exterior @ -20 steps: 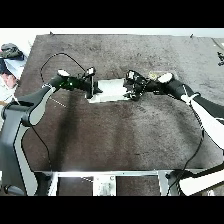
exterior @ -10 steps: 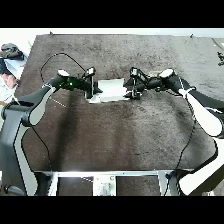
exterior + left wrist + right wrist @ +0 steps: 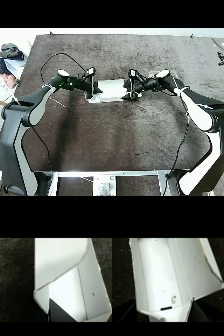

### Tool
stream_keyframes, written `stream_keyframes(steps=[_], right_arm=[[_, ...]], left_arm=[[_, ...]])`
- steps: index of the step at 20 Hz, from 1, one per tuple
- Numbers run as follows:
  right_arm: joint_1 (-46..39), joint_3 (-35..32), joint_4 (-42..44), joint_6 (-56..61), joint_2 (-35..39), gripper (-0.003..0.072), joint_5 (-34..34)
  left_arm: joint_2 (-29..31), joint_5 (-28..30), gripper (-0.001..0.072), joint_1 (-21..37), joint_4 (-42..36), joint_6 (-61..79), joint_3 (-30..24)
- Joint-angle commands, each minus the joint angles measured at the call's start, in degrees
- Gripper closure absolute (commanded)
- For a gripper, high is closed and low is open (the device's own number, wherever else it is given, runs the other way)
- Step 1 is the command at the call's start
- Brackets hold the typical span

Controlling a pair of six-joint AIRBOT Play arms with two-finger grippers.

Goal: Fold the box and place the chain.

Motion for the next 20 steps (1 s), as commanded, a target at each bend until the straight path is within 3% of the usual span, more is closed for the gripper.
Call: stream_keyframes(steps=[1,20], right_arm=[[0.7,0.2,0.1,-0.5,-1.0,-0.0029,1.6],[1.6,3.8,-4.0,2.5,-4.2,-0.0019,3.2]], left_arm=[[0.0,0.1,0.0697,0.0,0.0,0.0,0.0],[0.0,0.1,0.0696,0.0,0.0,0.0,0.0]])
